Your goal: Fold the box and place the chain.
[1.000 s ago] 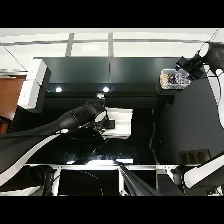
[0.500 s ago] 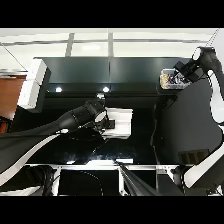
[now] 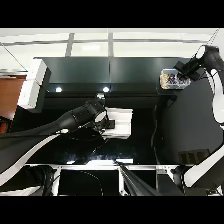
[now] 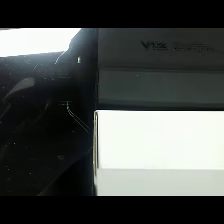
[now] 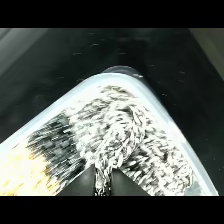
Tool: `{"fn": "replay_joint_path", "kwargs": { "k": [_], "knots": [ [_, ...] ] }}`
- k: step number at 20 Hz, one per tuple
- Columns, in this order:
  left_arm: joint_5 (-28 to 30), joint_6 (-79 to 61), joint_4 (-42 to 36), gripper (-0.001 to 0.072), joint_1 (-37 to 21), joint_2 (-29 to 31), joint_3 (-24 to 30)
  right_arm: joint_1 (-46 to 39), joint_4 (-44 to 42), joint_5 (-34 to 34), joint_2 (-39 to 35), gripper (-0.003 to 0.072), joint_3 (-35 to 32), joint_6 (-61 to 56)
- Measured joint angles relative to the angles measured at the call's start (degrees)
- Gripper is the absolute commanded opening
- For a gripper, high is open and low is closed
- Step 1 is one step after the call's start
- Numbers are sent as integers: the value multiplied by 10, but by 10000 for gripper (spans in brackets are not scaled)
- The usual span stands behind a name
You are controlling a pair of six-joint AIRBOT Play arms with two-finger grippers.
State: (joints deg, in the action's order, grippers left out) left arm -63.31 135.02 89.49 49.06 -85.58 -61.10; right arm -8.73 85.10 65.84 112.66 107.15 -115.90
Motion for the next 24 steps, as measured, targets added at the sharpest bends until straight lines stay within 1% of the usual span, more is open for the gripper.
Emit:
{"fn": "replay_joint_path", "kwargs": {
  "k": [4,8,13,17,18,20,22,24],
  "knots": [
    [0,0,0,32,0,0,0,-3,-16,16,-61,7,5,113],
    [0,0,0,32,0,0,0,-4,-43,36,-160,6,-10,238],
    [0,0,0,32,0,0,0,-5,-145,41,-290,6,-18,368],
    [0,0,0,32,0,0,0,-5,-223,59,-393,7,-33,421],
    [0,0,0,32,0,0,0,-4,-237,67,-421,7,-46,428],
    [0,0,0,32,0,0,0,-5,-254,83,-479,7,-94,438],
    [0,0,0,32,0,0,0,-5,-274,97,-541,6,-171,455],
    [0,0,0,32,0,0,0,-1,-320,106,-599,7,-267,475]
  ]
}}
